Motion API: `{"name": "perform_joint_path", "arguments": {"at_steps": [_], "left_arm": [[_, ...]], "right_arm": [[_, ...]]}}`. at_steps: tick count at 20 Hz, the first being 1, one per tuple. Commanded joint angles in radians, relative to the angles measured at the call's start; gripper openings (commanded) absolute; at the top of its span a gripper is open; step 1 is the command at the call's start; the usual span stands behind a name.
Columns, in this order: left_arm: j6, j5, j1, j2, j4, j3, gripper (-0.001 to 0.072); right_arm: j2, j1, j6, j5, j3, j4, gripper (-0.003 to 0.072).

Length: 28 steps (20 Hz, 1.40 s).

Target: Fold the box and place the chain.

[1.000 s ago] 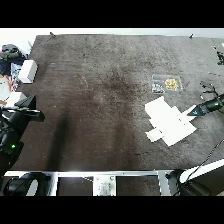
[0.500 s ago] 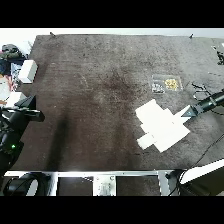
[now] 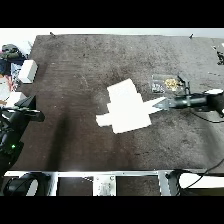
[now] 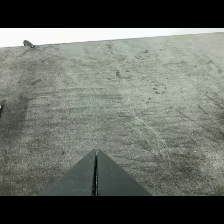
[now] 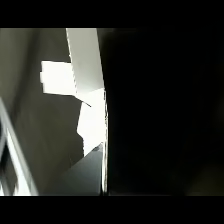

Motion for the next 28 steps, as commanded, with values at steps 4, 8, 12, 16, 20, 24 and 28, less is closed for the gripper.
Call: {"name": "perform_joint_path", "arguments": {"at_steps": [4,8,12,16,20,24,28], "left_arm": [[0.000,-0.008,0.000,0.001,0.000,-0.001,0.0012],[0.004,-0.111,0.000,0.001,0.000,-0.001,0.0020],[0.011,-0.314,0.000,-0.002,-0.066,0.007,0.0528],[0.003,-0.356,0.000,-0.060,-0.070,0.089,0.0528],[0.003,-0.499,0.000,-0.380,-0.069,0.248,0.0528],[-0.006,-0.636,0.000,-0.734,0.003,0.473,0.0528],[-0.237,-0.752,-0.001,-1.055,0.248,0.779,0.0528]], "right_arm": [[0.074,0.345,0.085,-0.576,-0.102,0.213,0.0006],[0.071,0.414,0.107,-0.776,-0.102,0.212,0.0006],[0.020,0.435,0.035,-0.769,-0.102,0.221,0.0006],[0.011,0.436,-0.028,-0.777,-0.102,0.250,0.0006],[0.011,0.436,-0.030,-0.784,-0.102,0.249,0.0006],[0.011,0.436,-0.031,-0.784,-0.102,0.249,0.0007],[0.011,0.436,-0.039,-0.784,-0.102,0.249,0.0007]]}}
